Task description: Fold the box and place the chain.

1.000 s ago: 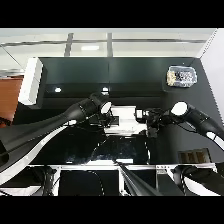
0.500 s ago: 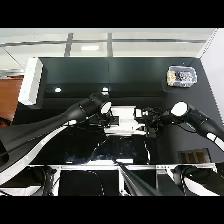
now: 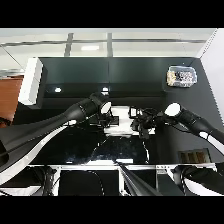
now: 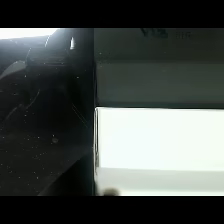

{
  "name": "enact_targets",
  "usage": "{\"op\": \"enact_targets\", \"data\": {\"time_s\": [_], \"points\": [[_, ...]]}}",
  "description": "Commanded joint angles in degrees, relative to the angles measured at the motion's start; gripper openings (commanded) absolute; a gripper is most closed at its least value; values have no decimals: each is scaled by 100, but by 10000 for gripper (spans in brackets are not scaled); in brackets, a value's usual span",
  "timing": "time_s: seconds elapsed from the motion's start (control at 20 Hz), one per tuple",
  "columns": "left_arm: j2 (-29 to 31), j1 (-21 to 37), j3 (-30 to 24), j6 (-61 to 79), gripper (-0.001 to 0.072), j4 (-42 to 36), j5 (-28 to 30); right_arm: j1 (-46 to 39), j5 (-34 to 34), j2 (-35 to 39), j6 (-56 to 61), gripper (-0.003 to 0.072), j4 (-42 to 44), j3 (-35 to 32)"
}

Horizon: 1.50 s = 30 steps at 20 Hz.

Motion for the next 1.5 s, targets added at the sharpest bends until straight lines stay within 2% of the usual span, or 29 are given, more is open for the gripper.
{"op": "enact_targets", "data": {"time_s": [0.0,0.05,0.1,0.15,0.2,0.25,0.3,0.45,0.6,0.7,0.8,0.9,1.0,1.1,1.3,1.45], "points": [[-4,7,2,-4,25,-9,22,37,-219,-46,479,495,234,2],[-4,7,2,-4,25,-9,22,20,-125,-46,605,302,219,0],[-4,7,2,-4,25,-9,20,22,-96,-46,772,204,136,0],[-4,7,2,-4,25,-9,20,22,-109,-46,879,338,76,0],[-4,7,2,-4,24,-9,20,17,-94,-42,1084,273,-20,2],[-4,7,2,-4,25,-9,20,11,-63,-17,1419,42,-208,2],[-4,7,2,-4,24,-9,17,-17,-11,46,1945,18,-459,4],[-4,7,2,-4,25,-9,17,-437,767,529,4457,17,-1486,203],[-4,7,2,-2,25,-7,17,-1508,1971,1191,6708,17,-2549,588],[-4,7,2,-2,25,-9,13,-2518,2013,1305,7392,17,-2599,472],[-4,7,2,-4,25,-11,15,-3405,1676,1196,8015,17,-2352,79],[-4,7,2,-4,25,-11,15,-3897,1685,929,7788,17,-1370,-422],[-4,7,2,-2,25,-11,11,-3834,1720,575,7313,17,-542,-739],[-4,7,2,-2,25,-11,4,-3453,1674,236,7053,17,-136,-791],[-4,7,2,-4,25,-11,4,-2481,1211,-114,6793,18,162,-789],[-4,7,2,-4,25,-11,7,-2260,1506,-114,5683,18,992,-776]]}}
